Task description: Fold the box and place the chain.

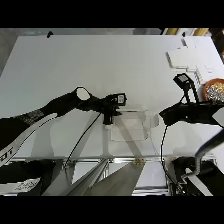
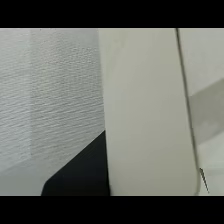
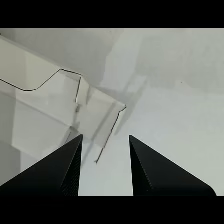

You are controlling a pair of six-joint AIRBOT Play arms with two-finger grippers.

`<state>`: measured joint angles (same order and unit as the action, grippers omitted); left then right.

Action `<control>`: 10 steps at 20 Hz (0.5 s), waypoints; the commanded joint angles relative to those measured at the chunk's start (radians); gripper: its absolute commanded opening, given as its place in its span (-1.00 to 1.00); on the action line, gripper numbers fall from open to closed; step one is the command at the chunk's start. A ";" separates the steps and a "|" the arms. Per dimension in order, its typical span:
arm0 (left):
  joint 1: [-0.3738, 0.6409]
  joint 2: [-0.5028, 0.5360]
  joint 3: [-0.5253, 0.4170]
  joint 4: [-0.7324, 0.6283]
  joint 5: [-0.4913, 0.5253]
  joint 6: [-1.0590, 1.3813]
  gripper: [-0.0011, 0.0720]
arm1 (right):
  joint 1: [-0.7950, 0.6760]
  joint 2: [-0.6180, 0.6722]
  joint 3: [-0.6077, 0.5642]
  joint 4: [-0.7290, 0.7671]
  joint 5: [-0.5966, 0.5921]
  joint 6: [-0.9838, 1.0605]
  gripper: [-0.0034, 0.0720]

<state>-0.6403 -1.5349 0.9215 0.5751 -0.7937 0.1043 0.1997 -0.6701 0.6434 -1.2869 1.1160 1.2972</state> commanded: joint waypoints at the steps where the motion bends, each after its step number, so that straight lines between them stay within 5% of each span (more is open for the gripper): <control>1: -0.002 -0.003 -0.001 0.037 -0.003 0.000 -0.96 | 0.001 0.001 0.001 0.000 0.000 0.000 -0.03; 10: -0.002 0.000 -0.001 0.047 -0.003 0.003 -0.96 | 0.001 0.001 0.001 0.000 -0.001 0.000 -0.03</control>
<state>-0.6418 -1.5356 0.9215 0.6117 -0.7952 0.1070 0.1997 -0.6697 0.6434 -1.2869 1.1149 1.2968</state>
